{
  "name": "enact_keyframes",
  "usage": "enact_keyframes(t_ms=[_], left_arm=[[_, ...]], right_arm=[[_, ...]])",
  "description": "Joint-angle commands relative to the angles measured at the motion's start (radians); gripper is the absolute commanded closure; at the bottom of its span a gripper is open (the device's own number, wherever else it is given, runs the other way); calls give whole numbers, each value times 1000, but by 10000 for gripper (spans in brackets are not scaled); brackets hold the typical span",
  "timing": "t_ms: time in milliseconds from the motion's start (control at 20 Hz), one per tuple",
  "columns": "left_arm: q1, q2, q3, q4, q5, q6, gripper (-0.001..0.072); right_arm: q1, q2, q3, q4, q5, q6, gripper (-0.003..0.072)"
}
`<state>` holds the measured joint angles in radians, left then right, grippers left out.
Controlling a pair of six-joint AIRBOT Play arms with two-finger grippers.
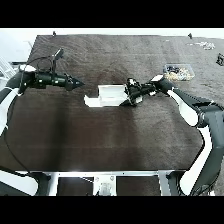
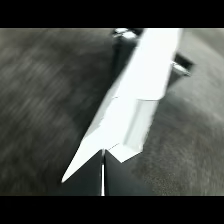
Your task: Fold the box and place the chain.
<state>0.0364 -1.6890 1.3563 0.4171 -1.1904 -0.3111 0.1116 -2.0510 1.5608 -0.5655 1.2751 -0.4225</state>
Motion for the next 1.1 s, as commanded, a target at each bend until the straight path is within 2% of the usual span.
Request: enact_keyframes(t_ms=[0, 100, 250, 500, 850, 1050], left_arm=[[2, 3, -68, 48, 140, -245, 695], [2, 3, -127, 55, 171, -295, 695], [2, 3, -178, 55, 154, -332, 694], [2, 3, -200, 58, 192, -426, 693], [-16, -3, -229, 63, 190, -560, 691], [-87, -5, -229, 169, 253, -710, 691]], right_arm=[[-1, 0, 0, 0, 0, 0, 105], [-1, 0, 0, 0, 0, 0, 104], [-1, 0, 0, 0, 0, 0, 105], [-1, 0, 0, 0, 0, 0, 104], [-1, 0, 0, 0, 0, 0, 104], [0, 0, 0, 0, 0, 0, 104]])
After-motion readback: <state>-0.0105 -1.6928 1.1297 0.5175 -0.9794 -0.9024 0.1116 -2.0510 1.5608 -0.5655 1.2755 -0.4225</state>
